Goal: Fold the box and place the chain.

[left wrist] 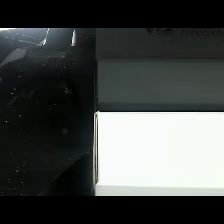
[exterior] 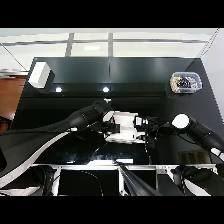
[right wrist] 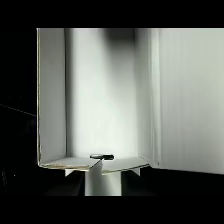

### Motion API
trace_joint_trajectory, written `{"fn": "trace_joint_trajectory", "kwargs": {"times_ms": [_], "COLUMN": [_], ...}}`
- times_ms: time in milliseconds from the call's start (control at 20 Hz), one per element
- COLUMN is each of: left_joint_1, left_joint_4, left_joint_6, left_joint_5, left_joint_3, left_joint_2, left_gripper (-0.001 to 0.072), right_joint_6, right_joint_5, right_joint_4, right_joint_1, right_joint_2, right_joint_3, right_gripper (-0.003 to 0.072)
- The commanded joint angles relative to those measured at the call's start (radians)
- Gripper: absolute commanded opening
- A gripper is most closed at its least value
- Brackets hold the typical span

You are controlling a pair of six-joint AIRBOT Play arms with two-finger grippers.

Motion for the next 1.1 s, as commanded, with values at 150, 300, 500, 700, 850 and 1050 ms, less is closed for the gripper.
{"fn": "trace_joint_trajectory", "kwargs": {"times_ms": [150, 300, 500, 700, 850, 1050], "left_joint_1": [0.0, 0.0, 0.0, 0.0, 0.0, 0.0], "left_joint_4": [-0.009, -0.009, -0.009, -0.008, -0.008, -0.008], "left_joint_6": [-0.001, -0.001, -0.001, -0.001, -0.001, -0.001], "left_joint_5": [0.001, 0.002, 0.003, 0.003, 0.004, 0.005], "left_joint_3": [0.001, 0.001, 0.001, 0.001, 0.001, 0.001], "left_joint_2": [0.001, 0.001, 0.001, 0.001, 0.001, 0.001], "left_gripper": [0.0026, 0.0026, 0.0026, 0.0026, 0.0026, 0.0026], "right_joint_6": [0.031, 0.031, 0.031, 0.028, 0.027, 0.027], "right_joint_5": [-0.041, -0.057, -0.064, -0.068, -0.071, -0.09], "right_joint_4": [0.216, 0.217, 0.216, 0.217, 0.214, 0.212], "right_joint_1": [0.012, 0.013, 0.018, 0.018, 0.018, 0.017], "right_joint_2": [-0.011, -0.014, -0.036, -0.038, -0.038, -0.038], "right_joint_3": [-0.019, -0.037, -0.05, -0.05, -0.05, -0.05], "right_gripper": [0.0182, 0.0182, 0.0182, 0.0258, 0.0282, 0.0375]}}
